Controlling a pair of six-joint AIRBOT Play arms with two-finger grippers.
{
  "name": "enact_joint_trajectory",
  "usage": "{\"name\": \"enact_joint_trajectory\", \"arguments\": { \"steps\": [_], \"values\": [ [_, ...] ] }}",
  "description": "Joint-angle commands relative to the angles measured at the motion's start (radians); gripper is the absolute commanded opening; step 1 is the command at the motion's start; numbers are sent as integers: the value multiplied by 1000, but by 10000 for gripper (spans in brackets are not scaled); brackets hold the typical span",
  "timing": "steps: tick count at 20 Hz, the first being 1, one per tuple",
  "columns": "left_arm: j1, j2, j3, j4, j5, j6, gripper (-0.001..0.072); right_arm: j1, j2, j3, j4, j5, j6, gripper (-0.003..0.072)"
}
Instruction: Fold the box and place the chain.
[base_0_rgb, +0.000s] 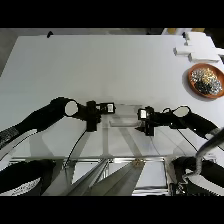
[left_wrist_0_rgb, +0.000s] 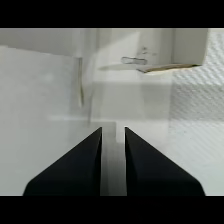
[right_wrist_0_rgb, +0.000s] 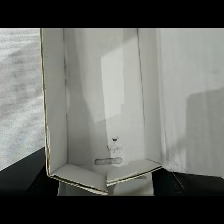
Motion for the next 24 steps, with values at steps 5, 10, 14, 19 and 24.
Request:
{"name": "enact_joint_trajectory", "arguments": {
  "steps": [5, 10, 14, 19, 24],
  "values": [
    [39, -7, -5, -105, 81, 250, 305, 0, 1, 0, 0, 2, 0, 252],
    [27, -88, -5, -149, 86, 350, 341, 0, 1, 0, 0, 2, 0, 252],
    [26, -100, -5, -150, 106, 350, 341, 0, 1, 0, 0, 2, 0, 252],
    [17, -82, -5, -166, 95, 352, 342, 0, 1, 0, 0, 2, 0, 252],
    [-13, -69, -5, -177, 71, 370, 340, 0, 1, 0, 0, 2, 0, 252]
  ]
}}
